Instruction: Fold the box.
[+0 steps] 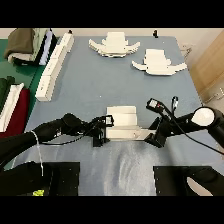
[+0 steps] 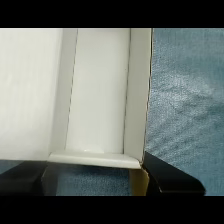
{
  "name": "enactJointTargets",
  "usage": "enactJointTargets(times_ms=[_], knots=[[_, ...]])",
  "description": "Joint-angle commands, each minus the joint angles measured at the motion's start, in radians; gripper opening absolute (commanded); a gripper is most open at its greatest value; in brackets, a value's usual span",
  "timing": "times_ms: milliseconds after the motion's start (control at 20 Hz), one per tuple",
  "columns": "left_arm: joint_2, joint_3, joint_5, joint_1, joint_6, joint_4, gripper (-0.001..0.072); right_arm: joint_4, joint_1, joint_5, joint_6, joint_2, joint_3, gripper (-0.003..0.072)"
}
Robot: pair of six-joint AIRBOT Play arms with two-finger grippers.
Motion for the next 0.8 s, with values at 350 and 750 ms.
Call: enactJointTargets(times_ms=[350, 750], knots=[[0.000, -0.001, 0.000, 0.001, 0.000, 0.000, 0.0455, 0.254, 0.002, -0.329, -0.784, -0.116, -0.119, 0.0643], [0.000, -0.001, -0.001, 0.001, 0.000, 0.000, 0.0455, 0.300, 0.003, -0.253, -0.841, -0.121, -0.119, 0.0282]])
